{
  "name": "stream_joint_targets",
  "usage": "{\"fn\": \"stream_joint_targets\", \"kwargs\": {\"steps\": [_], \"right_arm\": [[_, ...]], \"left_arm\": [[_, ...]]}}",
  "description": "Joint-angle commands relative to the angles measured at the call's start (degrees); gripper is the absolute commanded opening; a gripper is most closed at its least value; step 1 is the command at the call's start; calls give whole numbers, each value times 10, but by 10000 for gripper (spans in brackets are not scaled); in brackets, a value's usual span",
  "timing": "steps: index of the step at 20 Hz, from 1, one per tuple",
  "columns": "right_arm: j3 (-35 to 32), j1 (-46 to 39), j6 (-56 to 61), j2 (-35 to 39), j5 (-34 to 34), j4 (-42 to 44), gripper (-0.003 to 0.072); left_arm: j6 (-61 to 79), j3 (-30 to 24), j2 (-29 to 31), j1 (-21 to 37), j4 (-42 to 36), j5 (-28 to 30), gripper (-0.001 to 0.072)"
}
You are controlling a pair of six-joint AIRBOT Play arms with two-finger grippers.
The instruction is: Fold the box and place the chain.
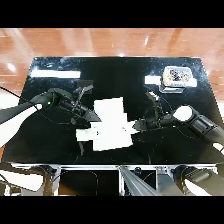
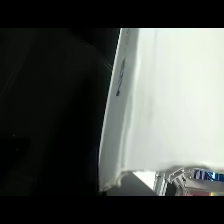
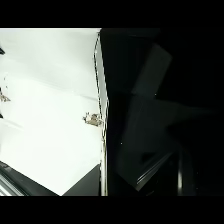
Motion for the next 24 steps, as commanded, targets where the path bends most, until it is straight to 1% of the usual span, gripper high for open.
{"fn": "stream_joint_targets", "kwargs": {"steps": [1, 2, 3, 5, 7, 9, 12, 15, 17, 18, 19, 20, 21, 24], "right_arm": [[0, 0, 3, 0, -1, -1, 68], [0, -1, 5, 0, -1, -3, 447], [3, -5, 4, 0, 4, -7, 720], [28, -35, 4, 0, 53, -43, 720], [70, -84, 6, 3, 130, -104, 720], [122, -146, 13, 14, 193, -173, 719], [184, -218, 12, 40, 236, -207, 719], [205, -244, 12, 70, 229, -218, 719], [205, -243, 12, 73, 229, -235, 719], [205, -243, 3, 73, 226, -235, 719], [205, -243, -6, 73, 217, -235, 719], [205, -243, -10, 73, 200, -235, 719], [205, -243, -18, 73, 178, -235, 719], [205, -243, -23, 73, 115, -235, 720]], "left_arm": [[58, 4, 0, 0, 3, 22, 24], [80, 9, 0, 0, 3, 35, 24], [96, 16, 0, -2, 3, 45, 24], [147, 33, 2, -6, 3, 54, 23], [204, 49, 7, -16, 3, 42, 21], [203, 55, 22, -37, 12, -14, 21], [203, 45, 70, -91, 85, -84, 19], [203, -5, 153, -149, 85, -174, 20], [203, -58, 207, -182, 86, -251, 21], [203, -91, 225, -194, 88, -306, 21], [203, -123, 232, -199, 86, -359, 23], [203, -146, 231, -201, 82, -393, 23], [203, -159, 231, -201, 82, -402, 23], [203, -163, 231, -200, 105, -381, 24]]}}
